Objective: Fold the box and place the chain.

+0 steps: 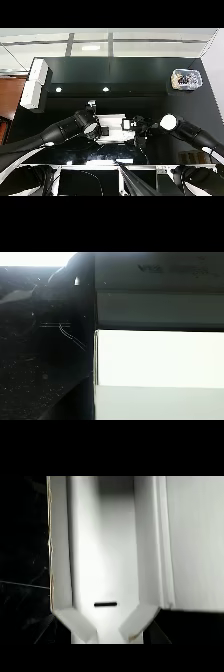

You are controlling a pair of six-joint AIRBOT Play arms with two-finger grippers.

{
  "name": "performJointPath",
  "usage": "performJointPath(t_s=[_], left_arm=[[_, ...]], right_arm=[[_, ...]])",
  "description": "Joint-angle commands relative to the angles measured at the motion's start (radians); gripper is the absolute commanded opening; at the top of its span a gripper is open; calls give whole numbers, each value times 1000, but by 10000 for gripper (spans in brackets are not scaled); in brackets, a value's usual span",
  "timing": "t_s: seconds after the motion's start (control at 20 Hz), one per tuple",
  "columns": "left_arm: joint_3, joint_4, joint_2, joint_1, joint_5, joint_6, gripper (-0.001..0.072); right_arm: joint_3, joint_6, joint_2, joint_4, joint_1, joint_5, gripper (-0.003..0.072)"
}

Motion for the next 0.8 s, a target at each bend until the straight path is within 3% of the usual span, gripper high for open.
performJointPath(t_s=[0.0,0.15,0.2,0.25,0.35,0.4,0.45,0.5,0.55,0.75], left_arm=[[0,4,1,0,-19,22,27],[0,3,1,0,-14,23,28],[0,3,1,0,-14,26,28],[0,3,1,0,-14,25,28],[0,3,1,0,-14,26,28],[0,3,1,0,-14,26,28],[0,3,1,0,-14,26,28],[0,3,1,0,-14,25,28],[0,3,1,0,-14,25,28],[0,2,1,0,-14,25,28]], right_arm=[[-2,-13,18,-67,-32,28,660],[-3,-72,-11,-60,-19,18,657],[-3,-76,-22,-50,-13,-3,556],[-3,-78,-31,-39,-11,-21,507],[-3,-108,-43,14,-6,-20,484],[-3,-112,-45,47,-6,-18,417],[-3,-111,-47,67,-6,-18,417],[-3,-111,-47,88,-6,-17,366],[-3,-110,-47,103,-6,-14,229],[-3,-106,-51,170,0,-15,204]])
